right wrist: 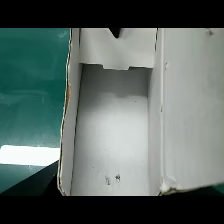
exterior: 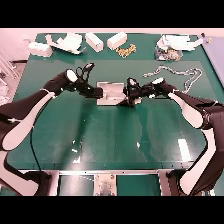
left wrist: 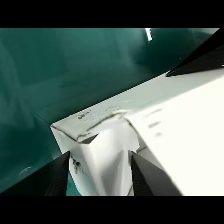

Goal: Fold the box and place the chain.

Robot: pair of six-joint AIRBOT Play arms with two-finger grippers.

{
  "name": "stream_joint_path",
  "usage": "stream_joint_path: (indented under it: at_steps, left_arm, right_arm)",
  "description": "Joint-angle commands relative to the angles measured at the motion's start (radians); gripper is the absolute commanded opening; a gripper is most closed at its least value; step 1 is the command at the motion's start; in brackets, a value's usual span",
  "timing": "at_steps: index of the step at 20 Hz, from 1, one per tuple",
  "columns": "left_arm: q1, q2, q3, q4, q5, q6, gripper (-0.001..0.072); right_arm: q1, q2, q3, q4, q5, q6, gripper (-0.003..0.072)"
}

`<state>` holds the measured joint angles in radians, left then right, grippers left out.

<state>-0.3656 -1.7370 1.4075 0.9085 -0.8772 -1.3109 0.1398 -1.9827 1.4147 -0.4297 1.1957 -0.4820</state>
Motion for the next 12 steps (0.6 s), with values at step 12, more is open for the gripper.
stream_joint_path:
  at_steps: [12]
  left_arm:
    - [-0.043, -0.027, 0.142, 0.436, -0.182, -0.675, 0.0428]
  right_arm:
    - [0.001, 0.000, 0.000, 0.000, 0.002, -0.001, 0.0491]
